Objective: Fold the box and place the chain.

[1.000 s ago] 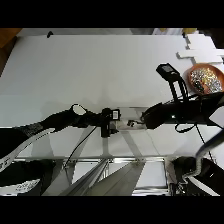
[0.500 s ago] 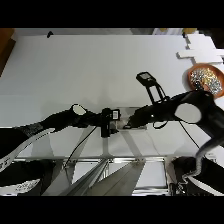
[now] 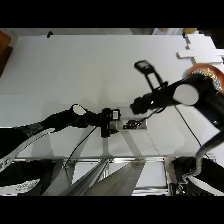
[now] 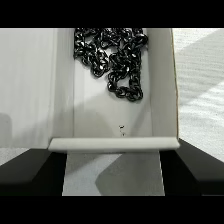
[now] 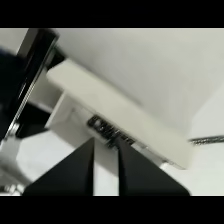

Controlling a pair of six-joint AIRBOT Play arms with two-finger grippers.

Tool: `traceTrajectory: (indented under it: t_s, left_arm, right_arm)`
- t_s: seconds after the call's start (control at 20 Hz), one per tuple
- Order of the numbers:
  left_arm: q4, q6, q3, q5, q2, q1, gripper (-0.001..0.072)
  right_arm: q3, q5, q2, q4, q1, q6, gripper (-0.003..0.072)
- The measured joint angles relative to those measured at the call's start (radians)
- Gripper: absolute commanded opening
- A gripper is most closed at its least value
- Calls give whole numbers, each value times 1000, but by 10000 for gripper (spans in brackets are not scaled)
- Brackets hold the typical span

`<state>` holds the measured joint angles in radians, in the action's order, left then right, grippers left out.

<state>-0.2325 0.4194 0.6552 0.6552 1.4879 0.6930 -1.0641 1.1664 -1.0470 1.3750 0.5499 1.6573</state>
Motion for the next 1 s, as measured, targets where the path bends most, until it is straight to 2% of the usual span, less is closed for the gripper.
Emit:
traceTrajectory:
  t_s: [0.25, 0.4, 0.45, 0.6, 0.7, 1.0]
  left_arm:
    - [0, 0, 0, 0, 0, 0, 333]
    - [0, 0, 0, 0, 0, 0, 333]
    - [0, 0, 0, 0, 0, 0, 333]
    - [0, 0, 0, 0, 0, 0, 333]
    - [0, 0, 0, 0, 0, 0, 333]
    - [0, 0, 0, 0, 0, 0, 333]
  right_arm:
    - [-68, 46, -51, 73, -264, -35, 27]
    - [-55, 58, -123, 117, -370, -42, 265]
    - [-44, 55, -150, 133, -393, -43, 282]
    - [-4, 21, -231, 152, -429, -46, 289]
    - [20, -6, -279, 163, -440, -46, 341]
    - [56, -63, -375, 177, -450, -30, 340]
